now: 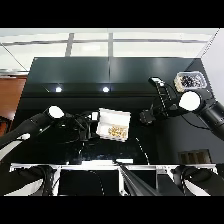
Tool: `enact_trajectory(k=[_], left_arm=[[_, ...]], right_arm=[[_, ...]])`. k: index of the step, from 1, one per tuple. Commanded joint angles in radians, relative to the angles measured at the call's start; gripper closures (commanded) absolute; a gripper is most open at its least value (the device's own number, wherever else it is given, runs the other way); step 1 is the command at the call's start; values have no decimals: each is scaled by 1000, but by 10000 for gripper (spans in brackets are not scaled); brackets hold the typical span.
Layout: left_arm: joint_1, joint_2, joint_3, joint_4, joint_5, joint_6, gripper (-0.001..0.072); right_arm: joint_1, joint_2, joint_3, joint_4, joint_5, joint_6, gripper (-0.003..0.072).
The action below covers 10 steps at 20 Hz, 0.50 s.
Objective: Fold the box and place the chain.
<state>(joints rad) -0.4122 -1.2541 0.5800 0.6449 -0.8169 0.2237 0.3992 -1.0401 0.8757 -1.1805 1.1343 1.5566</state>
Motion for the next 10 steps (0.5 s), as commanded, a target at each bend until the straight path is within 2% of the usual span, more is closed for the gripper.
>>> enact_trajectory(k=[1,4,5,6,7,10], left_arm=[[-24,-1,1,-7,-16,36,-5],[-51,-1,0,-7,-23,38,7],[-53,-1,0,-6,-21,38,55],[-53,-1,0,-6,-21,37,155],[-53,-1,0,-6,-16,34,225],[-56,0,1,-35,49,2,226]], right_arm=[[0,0,0,0,-8,0,275],[0,0,0,0,-16,0,275],[0,0,0,0,-16,0,275],[0,0,0,0,-16,0,274],[0,0,0,0,-18,0,275],[0,0,0,-1,-66,0,273]])
